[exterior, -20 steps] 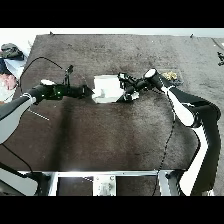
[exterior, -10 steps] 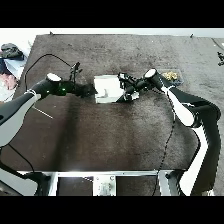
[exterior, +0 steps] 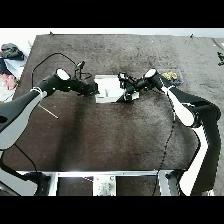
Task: Fold the box and place the chain.
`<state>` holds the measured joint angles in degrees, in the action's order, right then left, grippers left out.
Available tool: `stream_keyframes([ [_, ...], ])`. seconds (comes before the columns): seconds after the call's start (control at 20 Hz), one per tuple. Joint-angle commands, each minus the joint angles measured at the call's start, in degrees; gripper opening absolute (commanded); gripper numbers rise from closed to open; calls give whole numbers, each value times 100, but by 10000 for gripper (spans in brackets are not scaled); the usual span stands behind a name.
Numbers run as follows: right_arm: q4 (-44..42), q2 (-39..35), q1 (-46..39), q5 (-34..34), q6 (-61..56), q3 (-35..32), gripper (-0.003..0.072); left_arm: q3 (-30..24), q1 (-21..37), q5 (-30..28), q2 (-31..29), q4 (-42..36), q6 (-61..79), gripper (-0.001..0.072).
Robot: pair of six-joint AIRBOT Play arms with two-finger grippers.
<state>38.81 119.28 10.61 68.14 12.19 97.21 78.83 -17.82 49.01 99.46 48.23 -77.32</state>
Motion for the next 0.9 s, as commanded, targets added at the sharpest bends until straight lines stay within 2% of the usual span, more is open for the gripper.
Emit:
stream_keyframes([
  [0.0,0,2,2,2,2,4,597,304,-140,133,164,588,-839,315],
  [0.15,-2,2,2,2,0,4,597,802,-214,638,520,868,-1161,316],
  [0.6,-2,2,2,2,0,4,597,2199,-826,1714,1252,3292,-3202,315],
  [0.85,0,2,2,0,2,4,597,2916,-1115,2146,1631,4103,-3853,313],
])
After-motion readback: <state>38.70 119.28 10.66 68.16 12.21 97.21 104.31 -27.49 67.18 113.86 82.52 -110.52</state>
